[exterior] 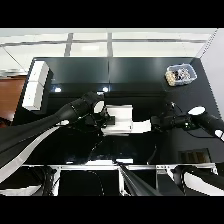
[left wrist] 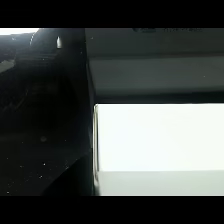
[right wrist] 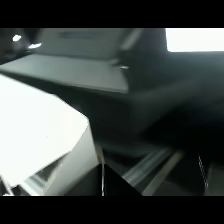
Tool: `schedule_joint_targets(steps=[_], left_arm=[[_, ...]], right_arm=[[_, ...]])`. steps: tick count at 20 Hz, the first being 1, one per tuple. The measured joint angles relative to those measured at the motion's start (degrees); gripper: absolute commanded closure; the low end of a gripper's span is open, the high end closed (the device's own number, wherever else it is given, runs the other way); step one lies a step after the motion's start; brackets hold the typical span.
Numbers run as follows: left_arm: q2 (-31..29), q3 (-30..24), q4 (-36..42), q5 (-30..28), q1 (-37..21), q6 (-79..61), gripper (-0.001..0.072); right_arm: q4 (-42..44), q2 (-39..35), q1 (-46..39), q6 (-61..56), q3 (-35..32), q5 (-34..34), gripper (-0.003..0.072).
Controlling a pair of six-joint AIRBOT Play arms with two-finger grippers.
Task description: Fold the box and place the chain.
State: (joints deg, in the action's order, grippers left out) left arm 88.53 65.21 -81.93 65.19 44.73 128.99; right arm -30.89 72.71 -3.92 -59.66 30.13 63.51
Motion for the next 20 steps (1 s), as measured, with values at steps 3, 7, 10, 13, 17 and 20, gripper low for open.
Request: schedule_joint_targets(steps=[3, 7, 10, 13, 17, 20], left_arm=[[0.0, 0.0, 0.0, 0.0, 0.0, 0.0, 0.0680], [0.0, 0.0, 0.0, 0.0, 0.0, 0.0, 0.0680], [0.0, 0.0, 0.0, 0.0, 0.0, 0.0, 0.0680], [0.0, 0.0, 0.0, 0.0, 0.0, 0.0, 0.0681], [0.0, 0.0, 0.0, 0.0, 0.0, 0.0, 0.0680], [0.0, 0.0, 0.0, 0.0, 0.0, 0.0, 0.0680]], right_arm=[[1.9, 0.7, 1.2, 2.0, 3.8, 3.8, 0.0103], [4.6, 0.9, 3.4, 2.9, 6.8, 7.7, 0.0161], [5.6, 1.0, 6.6, 2.8, 8.0, 7.6, 0.0277], [4.7, 1.0, 9.9, 0.5, 9.8, 6.2, 0.0390], [0.6, 1.0, 14.2, -4.1, 12.9, 4.5, 0.0390], [-4.4, 1.0, 17.7, -9.1, 14.7, 2.3, 0.0391]])
